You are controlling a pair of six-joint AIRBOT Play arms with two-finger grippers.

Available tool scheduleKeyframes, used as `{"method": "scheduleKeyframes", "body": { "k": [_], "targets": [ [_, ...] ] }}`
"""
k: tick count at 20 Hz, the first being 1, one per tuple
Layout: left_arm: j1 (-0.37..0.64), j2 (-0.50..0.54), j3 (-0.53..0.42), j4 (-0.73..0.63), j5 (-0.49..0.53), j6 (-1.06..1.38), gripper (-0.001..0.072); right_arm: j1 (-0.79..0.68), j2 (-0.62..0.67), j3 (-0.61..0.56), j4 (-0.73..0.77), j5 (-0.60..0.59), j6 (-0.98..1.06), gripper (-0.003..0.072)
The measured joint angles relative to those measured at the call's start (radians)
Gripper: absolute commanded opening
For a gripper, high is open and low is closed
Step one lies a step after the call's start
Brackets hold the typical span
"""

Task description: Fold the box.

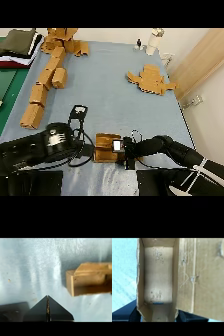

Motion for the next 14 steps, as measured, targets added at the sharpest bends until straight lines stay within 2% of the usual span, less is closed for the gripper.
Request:
{"method": "scheduleKeyframes", "body": {
  "k": [2,5,9,13,14],
  "targets": [
    [0.011,0.054,-0.041,-0.089,0.032,0.202,0.0011,0.000,0.000,0.000,0.000,0.000,0.000,0.0494],
    [0.061,0.107,-0.157,-0.234,0.121,0.489,0.0013,0.000,0.000,0.000,0.000,0.000,0.000,0.0494],
    [0.120,0.119,-0.294,-0.331,0.240,0.871,0.0013,0.000,0.000,0.000,0.000,0.000,0.000,0.0493],
    [0.253,0.126,-0.408,-0.439,0.389,1.307,0.0016,0.000,0.000,0.000,0.000,0.000,0.000,0.0494],
    [0.294,0.126,-0.435,-0.496,0.435,1.420,0.0144,0.000,0.000,0.000,0.000,0.000,0.000,0.0494]
  ]
}}
